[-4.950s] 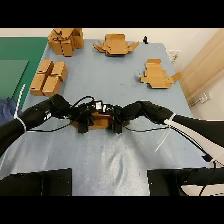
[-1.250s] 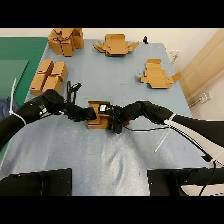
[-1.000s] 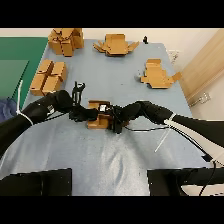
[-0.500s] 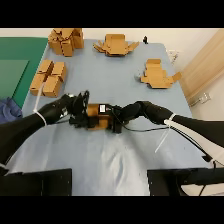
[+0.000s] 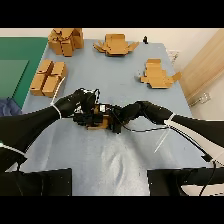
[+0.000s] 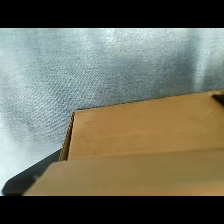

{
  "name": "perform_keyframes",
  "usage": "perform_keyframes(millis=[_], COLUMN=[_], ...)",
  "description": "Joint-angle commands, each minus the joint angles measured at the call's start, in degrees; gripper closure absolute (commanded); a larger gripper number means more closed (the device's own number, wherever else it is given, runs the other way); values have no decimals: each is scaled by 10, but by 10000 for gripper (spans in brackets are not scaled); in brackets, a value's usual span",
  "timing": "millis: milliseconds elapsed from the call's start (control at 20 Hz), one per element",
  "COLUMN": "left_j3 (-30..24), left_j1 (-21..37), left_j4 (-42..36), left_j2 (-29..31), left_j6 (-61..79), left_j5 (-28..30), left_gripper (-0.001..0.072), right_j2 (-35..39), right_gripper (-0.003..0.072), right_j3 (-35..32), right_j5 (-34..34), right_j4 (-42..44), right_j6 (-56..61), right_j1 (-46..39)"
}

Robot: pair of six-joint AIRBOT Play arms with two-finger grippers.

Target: Fold the box.

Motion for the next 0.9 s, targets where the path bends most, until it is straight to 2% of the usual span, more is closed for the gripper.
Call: perform_keyframes(millis=[0, 200, 400, 450, 500, 600, 650, 700, 850], left_j3=[25, 25, 11, 6, 2, 1, 1, 1, 1], left_j1=[-2, -1, 2, 2, 6, 14, 19, 24, 27], left_j4=[2, -4, -41, -38, -37, -37, -36, -37, -44], left_j2=[9, 39, 34, 33, 33, 30, 29, 27, 22], left_j6=[-1, 12, 32, 31, 31, 30, 29, 32, 40], left_j5=[-14, -11, -14, -13, -12, -11, -11, -9, -3], left_gripper=[254, 254, 254, 282, 397, 428, 515, 691, 691], right_j2=[0, 0, 0, 0, 0, 0, 0, 0, 0], right_gripper=[324, 323, 323, 324, 323, 323, 323, 323, 323], right_j3=[0, 0, 0, 0, 0, 0, 0, 0, 0], right_j5=[-1, -1, -1, -1, -2, -1, -2, -2, -2], right_j4=[0, 0, 0, 0, 0, 0, 0, 0, 0], right_j6=[-1, -1, -1, -1, -1, -1, -1, -1, -1], right_j1=[0, 0, 0, 0, 0, 0, 0, 0, 0])
